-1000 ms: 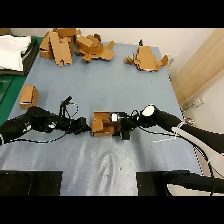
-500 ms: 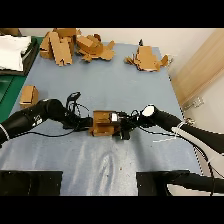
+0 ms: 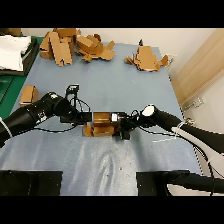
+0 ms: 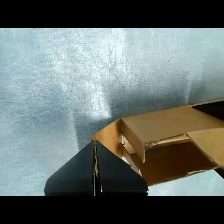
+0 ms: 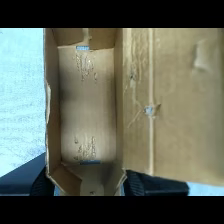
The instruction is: Fold the box.
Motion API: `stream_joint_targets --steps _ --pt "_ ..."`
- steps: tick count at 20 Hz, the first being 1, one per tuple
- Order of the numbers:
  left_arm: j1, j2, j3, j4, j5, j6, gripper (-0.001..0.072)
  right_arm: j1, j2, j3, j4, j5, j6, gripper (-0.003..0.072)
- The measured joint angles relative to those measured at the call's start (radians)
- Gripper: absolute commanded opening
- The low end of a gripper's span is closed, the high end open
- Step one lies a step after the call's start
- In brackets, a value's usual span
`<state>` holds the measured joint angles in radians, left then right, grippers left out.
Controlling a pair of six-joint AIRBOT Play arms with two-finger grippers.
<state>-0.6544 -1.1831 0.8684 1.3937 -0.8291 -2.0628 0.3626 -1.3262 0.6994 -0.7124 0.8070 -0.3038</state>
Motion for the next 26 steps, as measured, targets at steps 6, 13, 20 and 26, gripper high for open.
stream_joint_targets --steps 6,13,20,26 --pt "-0.004 -0.02 -0.022 0.026 -0.017 -0.027 0.0008 0.0 0.0 0.0 0.001 0.0 0.0 0.0488" --pt "0.017 -0.018 -0.043 0.143 -0.081 -0.108 0.0008 0.0 0.0 0.0 0.002 0.001 0.0 0.0488" --pt "0.012 -0.055 -0.052 -0.008 -0.033 -0.005 0.0008 0.0 0.0 0.0 0.002 0.001 0.0 0.0488" --pt "0.012 -0.034 -0.053 -0.099 -0.018 0.06 0.0008 0.0 0.0 0.0 0.002 0.001 0.0 0.0488"
